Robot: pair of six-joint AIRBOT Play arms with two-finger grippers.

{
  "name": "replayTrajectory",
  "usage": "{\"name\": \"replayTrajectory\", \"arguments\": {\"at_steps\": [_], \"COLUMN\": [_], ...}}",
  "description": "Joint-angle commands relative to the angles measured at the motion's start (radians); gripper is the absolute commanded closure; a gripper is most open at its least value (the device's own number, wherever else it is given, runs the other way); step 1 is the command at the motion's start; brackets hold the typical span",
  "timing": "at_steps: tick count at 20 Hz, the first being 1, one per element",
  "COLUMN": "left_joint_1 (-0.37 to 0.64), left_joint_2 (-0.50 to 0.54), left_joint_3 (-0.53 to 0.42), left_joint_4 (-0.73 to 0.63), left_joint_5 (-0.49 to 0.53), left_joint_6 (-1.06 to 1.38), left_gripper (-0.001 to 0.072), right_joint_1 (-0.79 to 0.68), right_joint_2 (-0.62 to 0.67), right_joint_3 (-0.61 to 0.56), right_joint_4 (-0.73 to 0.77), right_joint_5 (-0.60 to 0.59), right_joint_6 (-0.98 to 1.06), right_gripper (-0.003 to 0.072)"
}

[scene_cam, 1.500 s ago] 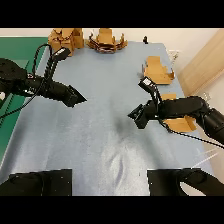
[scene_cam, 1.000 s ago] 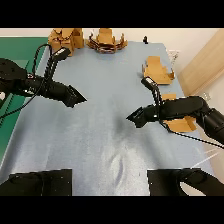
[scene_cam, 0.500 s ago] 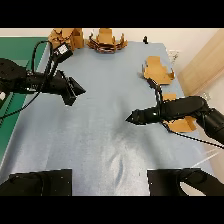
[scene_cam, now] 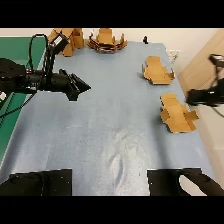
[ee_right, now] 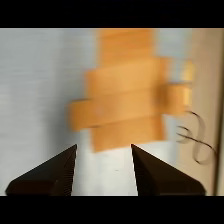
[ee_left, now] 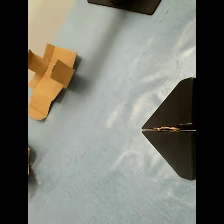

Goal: Fold the box.

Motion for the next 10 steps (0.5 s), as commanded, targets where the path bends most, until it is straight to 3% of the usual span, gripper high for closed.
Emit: {"name": "replayTrajectory", "arguments": {"at_steps": [1, 6, 10], "left_joint_1": [-0.009, -0.008, -0.008], "left_joint_2": [0.001, -0.005, -0.005], "left_joint_3": [0.0, 0.0, 0.0], "left_joint_4": [-0.01, -0.01, -0.009], "left_joint_5": [0.018, 0.02, 0.023], "left_joint_6": [-0.008, -0.008, -0.008], "left_gripper": [0.0697, 0.0696, 0.0697], "right_joint_1": [-0.212, -0.205, -0.175], "right_joint_2": [-0.092, -0.322, -0.396], "right_joint_3": [0.062, 0.07, 0.1], "right_joint_4": [-0.138, -0.174, -0.182], "right_joint_5": [-0.059, -0.047, -0.018], "right_joint_6": [-0.093, -0.124, -0.124], "right_gripper": [0.0142, 0.0142, 0.0142]}}
